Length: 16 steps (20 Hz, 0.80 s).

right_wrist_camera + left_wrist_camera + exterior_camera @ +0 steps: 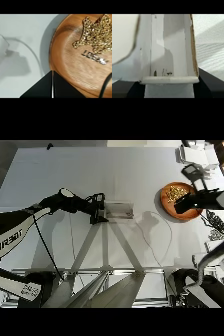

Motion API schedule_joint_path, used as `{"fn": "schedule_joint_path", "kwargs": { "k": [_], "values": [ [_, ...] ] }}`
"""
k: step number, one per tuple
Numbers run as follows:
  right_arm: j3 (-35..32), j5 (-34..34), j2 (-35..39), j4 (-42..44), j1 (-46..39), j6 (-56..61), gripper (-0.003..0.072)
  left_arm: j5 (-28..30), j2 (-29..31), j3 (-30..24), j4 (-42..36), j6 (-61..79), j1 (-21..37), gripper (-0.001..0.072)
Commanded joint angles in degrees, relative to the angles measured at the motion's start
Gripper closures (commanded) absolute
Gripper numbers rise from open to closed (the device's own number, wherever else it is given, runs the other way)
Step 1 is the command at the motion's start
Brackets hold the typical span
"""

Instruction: Fold the box and place the chain.

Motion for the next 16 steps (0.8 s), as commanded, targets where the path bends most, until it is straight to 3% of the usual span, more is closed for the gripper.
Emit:
{"fn": "schedule_joint_path", "kwargs": {
  "k": [1, 8, 12, 16],
  "values": [
    [-0.76, 0.61, -2.43, 11.76, -5.64, -5.79, 0.0680, 0.00, 0.02, -0.02, 0.02, 0.02, 0.02, 0.0484],
    [-0.76, 3.32, -19.54, 18.64, -5.57, -0.17, 0.0678, 0.00, 0.02, -0.02, 0.02, 0.02, 0.02, 0.0484],
    [-0.76, 6.47, -25.29, 23.52, -5.57, -0.22, 0.0678, 0.00, 0.00, -0.02, 0.00, 0.02, 0.02, 0.0484],
    [-0.87, 4.50, -26.47, 27.76, -3.08, -2.19, 0.0678, 0.00, 0.00, -0.02, 0.02, 0.02, 0.02, 0.0484]
  ]
}}
